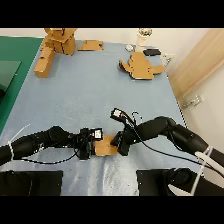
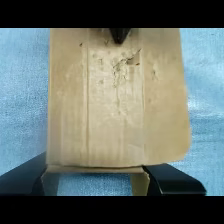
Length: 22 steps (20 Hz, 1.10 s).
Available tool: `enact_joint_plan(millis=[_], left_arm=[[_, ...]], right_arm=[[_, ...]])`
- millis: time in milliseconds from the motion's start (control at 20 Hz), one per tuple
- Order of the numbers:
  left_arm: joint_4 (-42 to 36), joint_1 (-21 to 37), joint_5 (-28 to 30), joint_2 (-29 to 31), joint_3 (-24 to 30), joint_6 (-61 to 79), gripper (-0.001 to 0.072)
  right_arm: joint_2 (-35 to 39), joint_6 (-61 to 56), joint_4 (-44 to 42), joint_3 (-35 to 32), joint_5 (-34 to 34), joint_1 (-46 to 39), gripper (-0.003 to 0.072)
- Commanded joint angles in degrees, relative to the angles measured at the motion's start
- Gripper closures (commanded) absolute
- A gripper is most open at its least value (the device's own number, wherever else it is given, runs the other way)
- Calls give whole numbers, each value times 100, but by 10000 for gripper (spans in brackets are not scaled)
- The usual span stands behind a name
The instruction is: Fold the box.
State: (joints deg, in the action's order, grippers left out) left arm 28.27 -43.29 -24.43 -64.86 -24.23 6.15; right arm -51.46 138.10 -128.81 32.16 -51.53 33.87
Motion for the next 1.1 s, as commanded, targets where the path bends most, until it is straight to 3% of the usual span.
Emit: enact_joint_plan(millis=[0,150,400,450,650,750,1050], left_arm=[[0,7,0,-4,0,2,170],[0,7,0,-4,0,2,170],[0,4,0,-4,0,2,170],[0,7,0,-4,0,2,170],[0,7,2,-4,0,2,170],[0,4,0,-4,0,2,170],[0,7,2,-4,0,2,170]], right_arm=[[540,-2,1165,-149,909,750,680],[1043,-2,2181,-608,1952,1637,650],[1231,-2,2511,-739,2063,2059,290],[1169,-2,2511,-739,2059,2059,262],[835,17,2789,-739,2061,2065,259],[723,192,2811,-739,2061,2070,165],[702,568,2813,-769,2033,2092,161]])
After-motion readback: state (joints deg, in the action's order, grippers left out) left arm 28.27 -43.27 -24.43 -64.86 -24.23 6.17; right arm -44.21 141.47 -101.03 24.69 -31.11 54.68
